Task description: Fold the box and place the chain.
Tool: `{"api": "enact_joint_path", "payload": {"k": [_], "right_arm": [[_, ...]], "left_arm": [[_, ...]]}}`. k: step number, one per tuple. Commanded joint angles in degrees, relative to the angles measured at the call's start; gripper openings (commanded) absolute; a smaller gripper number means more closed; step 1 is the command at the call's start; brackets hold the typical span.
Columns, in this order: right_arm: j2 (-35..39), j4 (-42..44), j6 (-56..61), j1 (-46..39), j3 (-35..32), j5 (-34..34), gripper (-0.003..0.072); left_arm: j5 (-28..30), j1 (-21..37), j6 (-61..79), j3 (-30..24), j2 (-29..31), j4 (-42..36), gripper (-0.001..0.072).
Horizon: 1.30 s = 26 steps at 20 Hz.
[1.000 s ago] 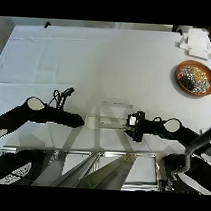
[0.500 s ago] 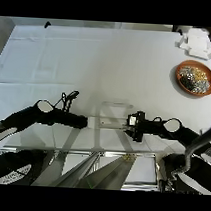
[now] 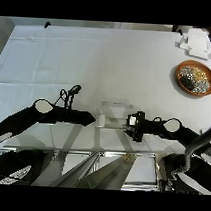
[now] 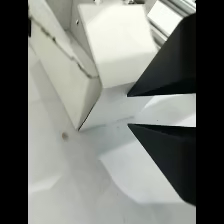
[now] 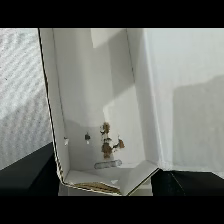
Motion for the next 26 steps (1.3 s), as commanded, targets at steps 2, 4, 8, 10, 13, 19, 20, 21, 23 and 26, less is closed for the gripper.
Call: {"api": "enact_joint_path", "payload": {"k": [2, 4, 8, 10, 13, 19, 20, 21, 23, 26], "right_arm": [[0.04, 0.00, 0.02, 0.02, 0.04, 0.02, 0.0408], [0.04, 0.00, 0.02, 0.02, 0.04, 0.02, 0.0408], [0.04, 0.00, 0.02, 0.02, 0.04, 0.02, 0.0408], [0.04, 0.00, 0.02, 0.02, 0.04, 0.04, 0.0408], [0.04, 0.00, 0.02, 0.04, 0.04, 0.02, 0.0408], [0.04, 0.00, 0.02, 0.02, 0.02, 0.02, 0.0408], [0.04, 0.00, 0.02, 0.02, 0.04, 0.00, 0.0408], [0.04, 0.00, 0.02, 0.04, 0.04, 0.02, 0.0408], [0.04, 0.00, 0.00, 0.02, 0.04, 0.02, 0.0408], [0.04, 0.00, 0.00, 0.02, 0.04, 0.02, 0.0408]], "left_arm": [[-0.13, -2.80, 0.15, 0.63, 0.79, -2.01, 0.0218], [0.24, -3.39, 0.15, 0.90, 0.81, -2.32, 0.0219], [0.33, -3.98, 0.09, 1.27, 0.59, -2.34, 0.0233], [2.34, -4.63, -0.79, 1.42, 0.55, -1.09, 0.0233], [3.58, -4.66, -6.78, 2.29, 0.24, 4.07, 0.0344], [3.39, -8.17, -21.94, 8.04, -2.27, 20.52, 0.0344], [3.21, -9.25, -24.06, 9.33, -3.30, 22.08, 0.0344], [2.71, -10.23, -25.92, 10.67, -4.24, 23.34, 0.0344], [1.68, -11.93, -28.85, 13.46, -5.84, 25.03, 0.0344], [0.26, -13.25, -30.47, 16.44, -7.15, 26.58, 0.0344]]}}
